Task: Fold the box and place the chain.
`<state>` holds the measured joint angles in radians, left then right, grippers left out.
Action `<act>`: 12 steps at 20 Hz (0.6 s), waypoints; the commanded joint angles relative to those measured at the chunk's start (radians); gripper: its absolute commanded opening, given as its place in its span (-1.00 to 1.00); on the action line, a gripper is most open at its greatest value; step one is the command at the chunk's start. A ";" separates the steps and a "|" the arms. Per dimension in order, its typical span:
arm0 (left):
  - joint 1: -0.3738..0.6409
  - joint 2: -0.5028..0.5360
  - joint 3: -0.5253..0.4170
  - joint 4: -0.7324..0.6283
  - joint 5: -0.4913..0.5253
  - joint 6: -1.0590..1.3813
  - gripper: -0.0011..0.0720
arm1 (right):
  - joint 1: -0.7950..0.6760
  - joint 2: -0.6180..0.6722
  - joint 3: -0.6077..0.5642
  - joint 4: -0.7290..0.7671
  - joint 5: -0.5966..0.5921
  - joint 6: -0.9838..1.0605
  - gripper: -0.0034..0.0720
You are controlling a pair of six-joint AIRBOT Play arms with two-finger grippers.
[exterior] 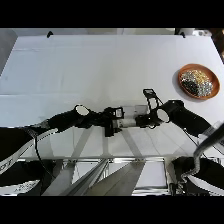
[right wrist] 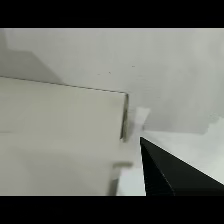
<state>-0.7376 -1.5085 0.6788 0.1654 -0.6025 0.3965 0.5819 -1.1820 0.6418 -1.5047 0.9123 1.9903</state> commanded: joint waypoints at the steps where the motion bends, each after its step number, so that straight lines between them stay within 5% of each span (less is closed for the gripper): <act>1: 0.000 0.001 0.001 0.000 0.000 0.000 -0.60 | 0.018 -0.031 0.002 -0.018 -0.011 0.029 0.30; 5: 0.000 0.001 0.001 0.000 0.000 0.000 -0.60 | 0.030 -0.031 0.002 -0.015 -0.039 0.029 0.13; 6: 0.000 0.001 0.001 0.000 0.000 0.000 -0.60 | 0.030 -0.031 0.002 -0.014 -0.038 0.029 0.00; 8: 0.000 0.001 0.001 0.000 0.000 0.000 -0.60 | 0.030 -0.031 0.002 -0.013 -0.037 0.029 -0.59; 10: 0.000 0.001 0.001 0.000 0.000 0.000 -0.60 | 0.030 -0.031 0.002 -0.009 -0.036 0.029 -0.86; 12: 0.000 0.001 0.001 0.000 0.000 0.000 -0.60 | 0.030 -0.031 0.002 -0.004 -0.035 0.029 -0.86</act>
<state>-0.7376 -1.5085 0.6788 0.1654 -0.6033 0.3962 0.6106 -1.2118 0.6437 -1.5196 0.8867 2.0209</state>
